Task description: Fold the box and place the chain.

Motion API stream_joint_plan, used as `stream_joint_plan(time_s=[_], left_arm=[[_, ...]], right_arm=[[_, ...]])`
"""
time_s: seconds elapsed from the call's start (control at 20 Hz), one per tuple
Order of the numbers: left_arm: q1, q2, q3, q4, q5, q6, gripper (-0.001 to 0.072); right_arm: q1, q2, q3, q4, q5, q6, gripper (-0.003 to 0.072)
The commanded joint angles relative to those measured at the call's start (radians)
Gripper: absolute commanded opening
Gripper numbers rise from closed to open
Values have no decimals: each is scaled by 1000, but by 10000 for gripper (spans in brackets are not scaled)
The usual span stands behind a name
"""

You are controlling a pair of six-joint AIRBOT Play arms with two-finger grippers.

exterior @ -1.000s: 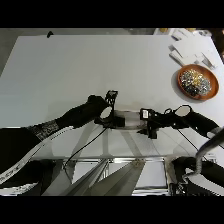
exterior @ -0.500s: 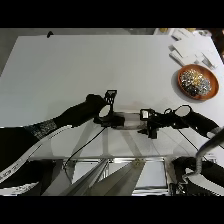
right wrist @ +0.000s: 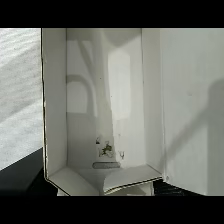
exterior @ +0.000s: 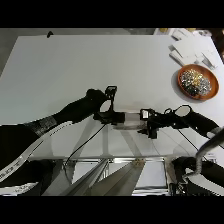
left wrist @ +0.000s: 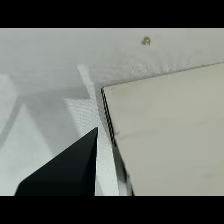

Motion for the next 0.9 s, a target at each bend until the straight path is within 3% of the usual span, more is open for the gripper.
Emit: stream_joint_plan(time_s=[0.0,0.05,0.85], left_arm=[[-7,-41,35,16,-56,-47,191],[-13,-49,36,18,-61,-63,133],[-37,-60,36,43,-75,-122,129]], right_arm=[[0,0,0,1,1,0,400],[0,0,0,0,2,0,400],[0,0,0,0,2,0,400]])
